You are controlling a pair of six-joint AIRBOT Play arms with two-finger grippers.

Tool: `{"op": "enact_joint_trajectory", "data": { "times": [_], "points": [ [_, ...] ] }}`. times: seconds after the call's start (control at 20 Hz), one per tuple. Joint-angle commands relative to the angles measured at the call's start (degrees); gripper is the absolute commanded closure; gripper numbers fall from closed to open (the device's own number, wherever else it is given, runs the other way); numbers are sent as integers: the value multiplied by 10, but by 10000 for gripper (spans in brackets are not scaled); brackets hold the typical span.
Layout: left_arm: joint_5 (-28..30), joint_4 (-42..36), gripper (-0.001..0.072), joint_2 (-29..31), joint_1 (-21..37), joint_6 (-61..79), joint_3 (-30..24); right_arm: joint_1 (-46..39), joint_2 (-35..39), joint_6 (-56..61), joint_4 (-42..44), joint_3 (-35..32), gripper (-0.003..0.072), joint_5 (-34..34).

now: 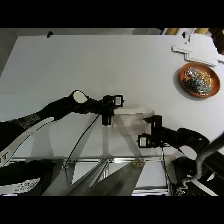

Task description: Fold the box and place the chain.

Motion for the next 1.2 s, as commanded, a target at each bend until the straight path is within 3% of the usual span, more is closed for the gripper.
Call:
{"op": "enact_joint_trajectory", "data": {
  "times": [0.0, 0.35, 0.6, 0.7, 0.8, 1.15],
  "points": [
    [-2, 0, 701, 0, 0, 0, 0, -50, -2, -1, 19, 23, -3, 20],
    [-2, 0, 701, 0, 0, 0, 0, -84, -60, -140, 203, 30, -3, 33],
    [-2, 0, 701, 0, 0, 0, 0, -154, -112, -153, 227, 82, -3, 52],
    [-2, 0, 701, 0, 0, 0, 0, -158, -130, -210, 254, 96, -3, 60],
    [-2, 0, 701, 0, 0, 0, 0, -174, -151, -287, 282, 103, -4, 88],
    [-2, 0, 701, 0, 0, 0, 0, -254, -224, -385, 381, 140, -4, 202]
  ]
}}
